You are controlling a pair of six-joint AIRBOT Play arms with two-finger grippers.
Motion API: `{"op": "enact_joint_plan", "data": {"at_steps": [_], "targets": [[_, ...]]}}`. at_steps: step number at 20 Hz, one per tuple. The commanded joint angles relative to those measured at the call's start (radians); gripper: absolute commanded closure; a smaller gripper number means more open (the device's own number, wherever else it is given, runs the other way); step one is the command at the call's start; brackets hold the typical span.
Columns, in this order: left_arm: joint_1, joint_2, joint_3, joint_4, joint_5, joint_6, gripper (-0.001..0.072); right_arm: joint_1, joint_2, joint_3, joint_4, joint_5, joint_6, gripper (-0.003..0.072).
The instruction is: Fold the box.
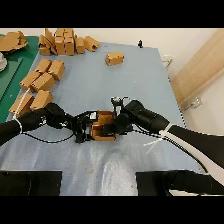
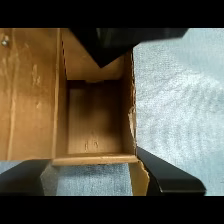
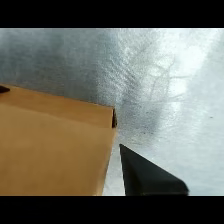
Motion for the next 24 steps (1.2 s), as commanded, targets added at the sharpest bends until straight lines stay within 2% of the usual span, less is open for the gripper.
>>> {"op": "enact_joint_plan", "data": {"at_steps": [1, 6, 9, 10, 12, 13, 15, 16, 18, 19, 20, 21, 24], "targets": [[0.0, 0.0, 0.0, 0.0, 0.0, 0.0, 0.0308, 0.026, -0.056, 0.064, -0.041, -0.068, 0.118, 0.0228], [0.0, 0.0, 0.0, 0.0, 0.0, 0.0, 0.0308, 0.06, -0.161, 0.185, -0.075, -0.214, 0.196, 0.0228], [0.0, 0.0, 0.0, 0.0, 0.0, 0.0, 0.0308, 0.066, -0.206, 0.211, -0.097, -0.292, 0.23, 0.023], [0.0, 0.0, 0.0, 0.0, 0.0, 0.0, 0.0308, 0.066, -0.216, 0.212, -0.101, -0.299, 0.235, 0.0268], [0.0, -0.001, 0.0, 0.0, 0.0, 0.0, 0.0308, 0.066, -0.228, 0.212, -0.121, -0.318, 0.234, 0.0425], [0.0, 0.0, 0.0, 0.0, 0.0, 0.0, 0.0308, 0.066, -0.23, 0.212, -0.131, -0.325, 0.234, 0.0535], [0.0, 0.0, 0.0, 0.0, 0.0, 0.0, 0.0308, 0.066, -0.23, 0.212, -0.138, -0.331, 0.233, 0.0671], [0.0, -0.001, 0.0, 0.0, 0.0, 0.0, 0.0308, 0.066, -0.23, 0.212, -0.138, -0.331, 0.233, 0.0682], [0.0, 0.0, 0.0, 0.0, 0.0, 0.0, 0.0308, 0.068, -0.23, 0.212, -0.138, -0.329, 0.22, 0.0682], [0.0, -0.001, 0.0, 0.0, 0.0, 0.0, 0.0308, 0.069, -0.23, 0.214, -0.134, -0.329, 0.2, 0.0631], [0.0, 0.0, 0.0, 0.0, 0.0, 0.0, 0.0308, 0.069, -0.229, 0.219, -0.127, -0.331, 0.188, 0.0427], [0.0, 0.0, 0.0, 0.0, 0.0, 0.0, 0.0308, 0.069, -0.225, 0.224, -0.124, -0.332, 0.188, 0.0275], [0.0, 0.0, 0.0, 0.0, 0.0, 0.0, 0.0308, 0.068, -0.2, 0.251, -0.122, -0.339, 0.177, 0.0263]]}}
